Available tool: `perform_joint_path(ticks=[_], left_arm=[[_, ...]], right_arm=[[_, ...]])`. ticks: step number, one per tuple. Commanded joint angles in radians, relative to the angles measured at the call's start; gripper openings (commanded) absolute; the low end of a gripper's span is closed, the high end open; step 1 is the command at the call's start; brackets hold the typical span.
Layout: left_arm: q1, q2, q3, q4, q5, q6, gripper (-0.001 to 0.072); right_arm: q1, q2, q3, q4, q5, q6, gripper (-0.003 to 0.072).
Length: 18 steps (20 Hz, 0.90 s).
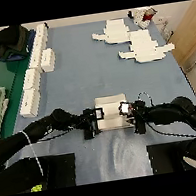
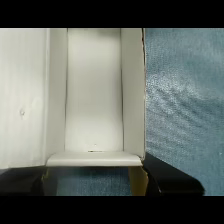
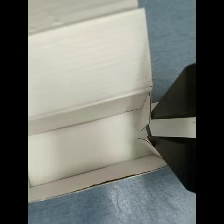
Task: Fold the box.
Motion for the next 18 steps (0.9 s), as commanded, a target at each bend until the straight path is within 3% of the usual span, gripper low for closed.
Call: perform_joint_path(ticks=[1,8,9,10,11,13,15,18], left_arm=[[0.001,-0.001,0.001,0.000,0.000,0.000,0.0404],[0.001,-0.001,0.001,0.000,0.000,0.000,0.0404],[0.001,-0.001,0.001,0.000,0.000,0.000,0.0403],[0.001,-0.001,0.001,0.000,0.000,0.000,0.0404],[0.001,-0.001,0.001,0.000,0.000,0.000,0.0403],[0.001,-0.001,0.001,0.000,0.000,0.000,0.0404],[0.001,-0.001,0.001,0.000,0.000,0.000,0.0404],[0.001,-0.001,0.001,0.000,0.000,0.000,0.0404]], right_arm=[[0.002,-0.032,0.000,0.066,0.048,-0.059,0.0159],[0.002,-0.097,0.002,0.124,0.081,-0.121,0.0186],[0.002,-0.097,0.002,0.124,0.085,-0.121,0.0304],[0.002,-0.097,0.002,0.124,0.085,-0.121,0.0470],[0.002,-0.097,0.002,0.124,0.085,-0.121,0.0533],[0.002,-0.097,0.002,0.124,0.085,-0.121,0.0537],[0.002,-0.097,0.002,0.124,0.085,-0.121,0.0674],[0.002,-0.097,0.002,0.118,0.085,-0.121,0.0691]])
